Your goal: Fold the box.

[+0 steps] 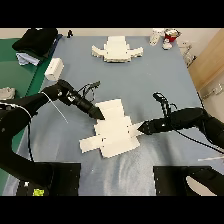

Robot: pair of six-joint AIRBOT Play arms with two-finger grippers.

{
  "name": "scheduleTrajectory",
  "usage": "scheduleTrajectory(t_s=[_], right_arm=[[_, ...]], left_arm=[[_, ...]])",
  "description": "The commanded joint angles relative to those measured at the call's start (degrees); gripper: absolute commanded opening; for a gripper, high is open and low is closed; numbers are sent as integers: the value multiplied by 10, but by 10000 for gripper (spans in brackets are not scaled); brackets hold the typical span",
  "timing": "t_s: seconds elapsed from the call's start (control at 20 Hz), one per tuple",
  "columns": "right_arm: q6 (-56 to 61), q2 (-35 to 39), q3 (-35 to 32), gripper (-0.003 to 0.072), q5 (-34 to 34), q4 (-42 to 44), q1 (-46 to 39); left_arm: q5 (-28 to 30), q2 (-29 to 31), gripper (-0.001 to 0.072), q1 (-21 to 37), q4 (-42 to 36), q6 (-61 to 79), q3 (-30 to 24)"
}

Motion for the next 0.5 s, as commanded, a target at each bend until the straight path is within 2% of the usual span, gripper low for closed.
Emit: scheduleTrajectory(t_s=[0.0, 0.15, 0.25, 0.3, 0.45], right_arm=[[7, 0, 9, 285, 25, -78, 0], [98, 0, 32, 285, 67, -216, -1], [163, 0, 55, 370, 92, -290, -1], [183, 0, 66, 419, 102, -310, -1], [236, 0, 87, 425, 124, -344, -2]], left_arm=[[3, 4, 13, 0, -14, 58, 11], [18, 21, 13, -11, -13, 141, 19], [37, 31, 13, -28, -10, 176, 19], [52, 34, 12, -39, -9, 201, 19], [103, 50, 9, -73, -4, 288, 18]])
